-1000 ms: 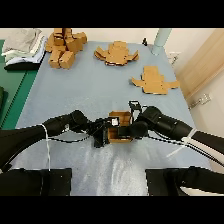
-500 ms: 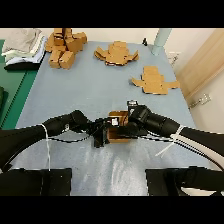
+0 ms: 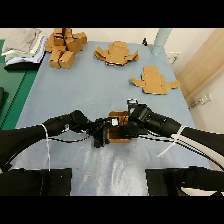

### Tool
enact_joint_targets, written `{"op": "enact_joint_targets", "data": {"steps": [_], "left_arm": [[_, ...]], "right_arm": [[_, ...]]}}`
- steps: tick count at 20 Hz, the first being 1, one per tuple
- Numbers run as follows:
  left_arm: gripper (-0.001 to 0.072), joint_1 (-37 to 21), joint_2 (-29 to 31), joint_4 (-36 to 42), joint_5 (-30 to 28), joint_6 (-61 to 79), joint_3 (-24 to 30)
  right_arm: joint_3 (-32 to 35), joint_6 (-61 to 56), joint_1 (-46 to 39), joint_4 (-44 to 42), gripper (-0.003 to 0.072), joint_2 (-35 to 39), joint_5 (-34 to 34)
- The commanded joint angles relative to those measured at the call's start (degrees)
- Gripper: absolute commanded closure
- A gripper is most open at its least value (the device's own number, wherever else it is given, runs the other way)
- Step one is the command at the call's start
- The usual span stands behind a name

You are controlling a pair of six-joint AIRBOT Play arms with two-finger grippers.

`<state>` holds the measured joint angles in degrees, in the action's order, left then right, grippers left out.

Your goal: Fold the box.

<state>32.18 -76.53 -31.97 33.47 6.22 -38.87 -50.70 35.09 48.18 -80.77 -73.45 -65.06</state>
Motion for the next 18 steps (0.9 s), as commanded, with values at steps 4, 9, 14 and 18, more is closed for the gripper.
{"op": "enact_joint_targets", "data": {"steps": [4, 9, 14, 18], "left_arm": [[0.0257, -0.02, 0.04, 0.04, 0.02, -0.04, -0.07], [0.0257, -0.02, 0.04, 0.04, 0.02, -0.04, -0.07], [0.0257, -0.02, 0.04, 0.04, 0.02, -0.04, -0.07], [0.0257, -0.02, 0.04, 0.04, 0.00, -0.04, -0.07]], "right_arm": [[-0.07, 0.63, 0.02, -0.46, 0.0121, 0.44, 0.04], [-1.90, 0.94, 0.00, -1.66, 0.0124, 5.57, -3.19], [-2.84, 1.44, -2.47, -0.35, 0.0307, 12.52, -10.25], [-2.78, 12.33, -16.74, -0.26, 0.0605, 11.37, -7.91]]}}
